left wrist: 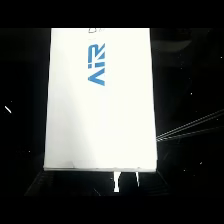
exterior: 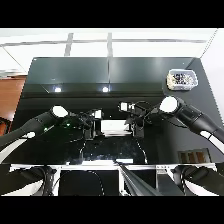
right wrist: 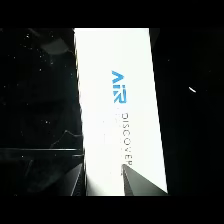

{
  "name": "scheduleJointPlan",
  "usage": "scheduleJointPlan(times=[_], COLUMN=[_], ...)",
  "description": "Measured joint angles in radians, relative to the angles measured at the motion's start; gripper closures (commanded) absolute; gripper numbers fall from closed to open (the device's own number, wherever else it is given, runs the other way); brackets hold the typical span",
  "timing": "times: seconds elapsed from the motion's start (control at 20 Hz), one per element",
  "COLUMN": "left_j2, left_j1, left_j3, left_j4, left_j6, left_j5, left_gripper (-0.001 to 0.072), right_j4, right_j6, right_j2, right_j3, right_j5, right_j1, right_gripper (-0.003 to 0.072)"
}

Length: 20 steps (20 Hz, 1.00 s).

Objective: Fold the box and place the chain.

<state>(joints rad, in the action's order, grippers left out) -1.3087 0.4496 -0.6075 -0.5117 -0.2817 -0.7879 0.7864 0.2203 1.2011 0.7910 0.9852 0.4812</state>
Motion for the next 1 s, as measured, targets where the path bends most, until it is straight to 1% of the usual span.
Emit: scheduleJointPlan(times=[0.25,0.4,0.5,0.6,0.75,0.85,1.0], left_j2=[0.0,0.0,0.0,0.0,0.0,0.0,0.0], left_j1=[0.0,0.0,0.0,0.0,0.0,0.0,0.0], left_j3=[0.0,0.0,0.0,0.0,0.0,0.0,0.0], left_j4=[0.0,0.0,0.0,0.0,0.0,0.0,0.0], left_j6=[0.0,0.0,0.0,0.0,0.0,0.0,0.0], left_j5=[0.0,0.0,0.0,0.0,0.0,0.0,0.0], left_gripper=[0.0377,0.0378,0.0378,0.0377,0.0377,0.0377,0.0377], right_j4=[-0.001,-0.011,-0.059,-0.145,-0.272,-0.346,-0.387], right_j6=[0.017,0.092,0.211,0.365,0.555,0.633,0.698], right_j2=[0.009,-0.024,-0.042,-0.039,0.01,0.056,0.122], right_j3=[0.0,0.005,0.006,-0.006,-0.022,-0.029,-0.035], right_j5=[0.0,0.0,0.004,0.005,-0.005,-0.015,-0.024], right_j1=[-0.003,-0.017,-0.028,-0.034,-0.043,-0.047,-0.05], right_gripper=[0.0382,0.0384,0.0672,0.0672,0.0672,0.0672,0.0671])
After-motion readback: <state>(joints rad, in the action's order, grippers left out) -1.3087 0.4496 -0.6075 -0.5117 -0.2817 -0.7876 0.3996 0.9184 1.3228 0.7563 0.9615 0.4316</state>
